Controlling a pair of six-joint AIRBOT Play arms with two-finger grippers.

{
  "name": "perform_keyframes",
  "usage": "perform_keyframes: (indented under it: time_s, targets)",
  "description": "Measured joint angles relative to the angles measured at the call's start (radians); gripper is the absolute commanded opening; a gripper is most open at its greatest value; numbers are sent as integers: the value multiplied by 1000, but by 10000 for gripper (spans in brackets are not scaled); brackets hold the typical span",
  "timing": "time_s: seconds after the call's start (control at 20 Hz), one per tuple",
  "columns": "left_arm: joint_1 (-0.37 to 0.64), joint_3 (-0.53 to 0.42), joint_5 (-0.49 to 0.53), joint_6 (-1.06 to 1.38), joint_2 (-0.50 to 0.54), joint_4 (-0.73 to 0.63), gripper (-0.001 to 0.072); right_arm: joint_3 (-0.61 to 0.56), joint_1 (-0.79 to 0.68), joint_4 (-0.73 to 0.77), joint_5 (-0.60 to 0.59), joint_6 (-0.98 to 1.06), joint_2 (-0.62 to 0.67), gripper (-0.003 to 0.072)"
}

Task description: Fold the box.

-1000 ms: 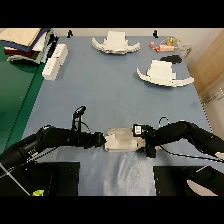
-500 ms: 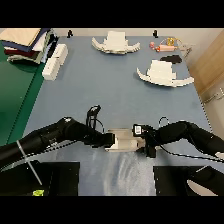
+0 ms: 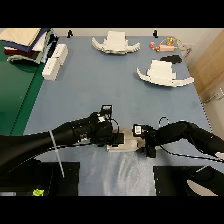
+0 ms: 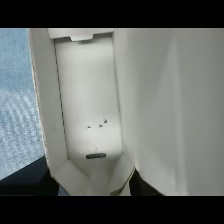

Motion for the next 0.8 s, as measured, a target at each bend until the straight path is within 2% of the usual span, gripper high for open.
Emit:
perform_keyframes:
  time_s: [0.25, 0.35, 0.5, 0.55, 0.6, 0.8]
  targets:
    - [-28, 59, -39, -72, -92, 45, 344, 0, 0, 0, 0, 0, 0, 516]
    - [-35, 71, -49, -89, -112, 52, 108, 0, 0, -1, 0, 0, 0, 516]
    - [-40, 78, -64, -104, -126, 63, 106, 0, 0, -3, -1, 0, 0, 516]
    - [-40, 79, -64, -109, -128, 63, 87, 0, 0, -3, -1, 0, 0, 516]
    - [-41, 81, -65, -116, -130, 64, 16, 0, 0, -3, -1, 0, 0, 516]
    - [-42, 82, -65, -134, -132, 66, 16, 0, -1, -3, 0, 0, 0, 516]
